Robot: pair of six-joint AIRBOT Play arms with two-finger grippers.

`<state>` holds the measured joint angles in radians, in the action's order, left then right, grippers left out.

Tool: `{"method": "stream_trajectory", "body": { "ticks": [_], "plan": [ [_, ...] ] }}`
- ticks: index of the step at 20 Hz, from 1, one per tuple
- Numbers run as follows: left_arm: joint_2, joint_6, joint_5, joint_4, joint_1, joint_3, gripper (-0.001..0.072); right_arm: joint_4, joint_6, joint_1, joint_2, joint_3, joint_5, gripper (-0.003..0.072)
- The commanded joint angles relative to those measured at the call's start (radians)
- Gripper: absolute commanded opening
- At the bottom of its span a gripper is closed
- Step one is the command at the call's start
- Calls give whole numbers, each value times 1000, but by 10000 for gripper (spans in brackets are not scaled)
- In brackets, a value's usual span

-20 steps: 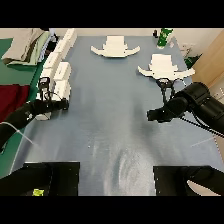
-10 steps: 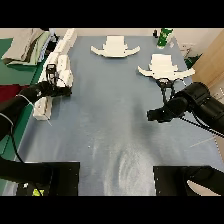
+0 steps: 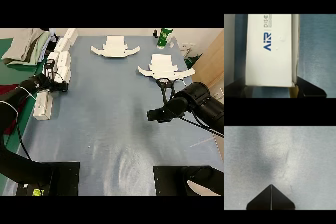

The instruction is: Fold the box.

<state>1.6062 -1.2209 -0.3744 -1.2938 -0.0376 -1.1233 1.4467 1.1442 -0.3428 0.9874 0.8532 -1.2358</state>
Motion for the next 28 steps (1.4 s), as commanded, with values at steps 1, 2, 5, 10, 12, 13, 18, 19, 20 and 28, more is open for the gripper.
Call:
{"method": "stream_trajectory", "body": {
  "ticks": [1, 2, 5, 10, 12, 13, 18, 19, 20, 28],
  "plan": [
    [11, 3, -10, 0, -33, -10, 538, 0, 0, 0, 0, 0, 0, 6],
    [14, 8, -9, -1, -33, -10, 538, 0, 0, 0, 0, 0, 0, 6],
    [15, 32, 2, 0, -31, -10, 538, 0, 0, 0, 0, 0, 0, 5],
    [15, 31, 8, 0, -31, -10, 538, 0, 0, 0, 0, 0, 0, 6],
    [15, 31, 10, 0, -31, -10, 538, 0, 0, 0, 0, 0, 0, 5],
    [15, 23, 9, 0, -31, -10, 537, 0, 0, 0, 0, 0, 0, 5],
    [15, 24, -2, 14, -31, -10, 540, 0, 0, 0, 0, 0, 0, 6],
    [15, 24, -3, 14, -31, -10, 541, 0, 0, 0, 0, 0, 0, 5],
    [15, 24, -4, 14, -31, -10, 580, 0, 0, 0, 0, 0, 0, 6],
    [-22, 25, -139, 5, -45, -26, 694, 0, 0, 0, 0, 0, 0, 6]
  ]
}}
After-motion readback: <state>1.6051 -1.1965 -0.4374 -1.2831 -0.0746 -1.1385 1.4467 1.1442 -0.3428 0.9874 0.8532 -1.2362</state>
